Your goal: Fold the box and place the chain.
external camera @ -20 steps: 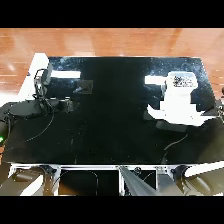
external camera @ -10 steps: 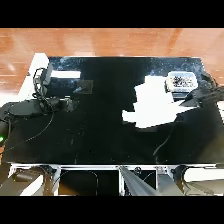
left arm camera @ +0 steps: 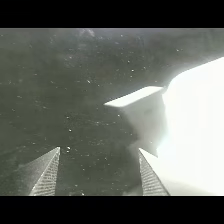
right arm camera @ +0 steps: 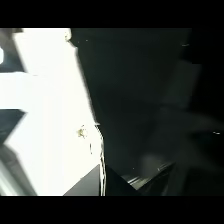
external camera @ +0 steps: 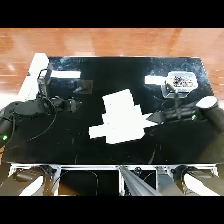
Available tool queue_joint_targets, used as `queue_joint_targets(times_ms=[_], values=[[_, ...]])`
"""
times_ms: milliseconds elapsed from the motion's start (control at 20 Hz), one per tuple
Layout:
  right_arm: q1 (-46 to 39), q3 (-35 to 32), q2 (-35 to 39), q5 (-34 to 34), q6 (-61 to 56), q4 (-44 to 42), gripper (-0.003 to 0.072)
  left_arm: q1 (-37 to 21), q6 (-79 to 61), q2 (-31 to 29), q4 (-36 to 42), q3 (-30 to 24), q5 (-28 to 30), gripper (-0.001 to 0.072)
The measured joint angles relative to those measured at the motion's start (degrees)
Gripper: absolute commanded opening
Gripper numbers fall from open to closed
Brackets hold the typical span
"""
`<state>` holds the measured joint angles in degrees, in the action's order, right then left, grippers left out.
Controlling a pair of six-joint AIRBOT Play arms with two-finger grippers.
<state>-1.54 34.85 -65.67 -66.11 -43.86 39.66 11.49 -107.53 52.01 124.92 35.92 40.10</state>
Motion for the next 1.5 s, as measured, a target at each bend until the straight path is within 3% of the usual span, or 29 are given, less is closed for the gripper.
queue_joint_targets(times_ms=[200, 400, 750, 1000, 1250, 1500], values=[[7.37, -8.02, 3.76, 13.07, 2.95, -2.54, 0.0039, 0.48, -0.02, 2.54, 1.2, 0.0, 1.4, 0.0572], [9.77, -10.23, 4.79, 17.35, 3.93, -3.82, 0.0039, 0.55, -0.11, 5.73, 1.86, 0.0, 4.94, 0.0572], [10.58, -10.97, 5.11, 17.03, 4.31, -4.22, 0.0039, 0.66, -3.67, 9.53, 5.66, 0.0, 7.34, 0.0572], [10.62, -11.04, 5.14, 15.63, 4.31, -5.07, 0.0039, 0.87, -16.02, 11.5, 11.8, 0.0, 10.54, 0.0572], [10.62, -11.04, 5.14, 15.02, 4.28, -5.53, 0.004, 1.99, -33.83, 18.18, 21.86, 0.55, 15.17, 0.0572], [10.62, -11.04, 5.14, 14.91, 4.26, -5.7, 0.0039, 4.92, -46.05, 27.85, 27.63, 6.75, 22.69, 0.0571]])
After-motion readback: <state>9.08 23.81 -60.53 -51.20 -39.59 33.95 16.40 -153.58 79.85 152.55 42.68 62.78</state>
